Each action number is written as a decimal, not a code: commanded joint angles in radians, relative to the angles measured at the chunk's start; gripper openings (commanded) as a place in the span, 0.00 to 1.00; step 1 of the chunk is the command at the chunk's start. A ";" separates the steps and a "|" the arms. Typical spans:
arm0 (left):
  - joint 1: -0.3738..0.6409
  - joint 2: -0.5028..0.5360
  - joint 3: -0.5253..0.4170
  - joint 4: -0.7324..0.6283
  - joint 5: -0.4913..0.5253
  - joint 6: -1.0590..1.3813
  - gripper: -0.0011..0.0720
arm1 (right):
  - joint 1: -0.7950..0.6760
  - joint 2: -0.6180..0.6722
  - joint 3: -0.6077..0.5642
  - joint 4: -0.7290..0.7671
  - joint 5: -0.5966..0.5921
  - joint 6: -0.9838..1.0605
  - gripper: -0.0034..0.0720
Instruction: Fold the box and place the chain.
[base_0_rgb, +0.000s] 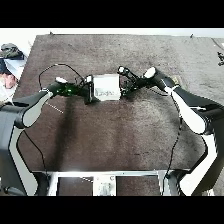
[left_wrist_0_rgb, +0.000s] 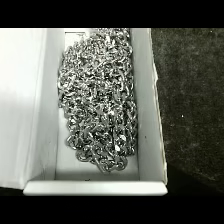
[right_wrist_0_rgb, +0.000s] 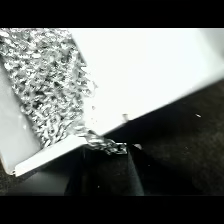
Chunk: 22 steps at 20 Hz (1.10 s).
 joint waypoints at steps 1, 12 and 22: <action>0.001 0.000 0.000 0.000 0.000 0.000 0.39 | 0.013 -0.013 0.001 0.004 -0.009 -0.010 0.34; 0.001 0.000 0.000 0.000 0.000 0.000 0.39 | -0.026 0.100 0.001 -0.014 0.076 0.089 0.02; 0.001 0.000 0.000 0.000 0.000 0.000 0.39 | 0.098 0.225 0.019 0.032 0.079 0.252 0.21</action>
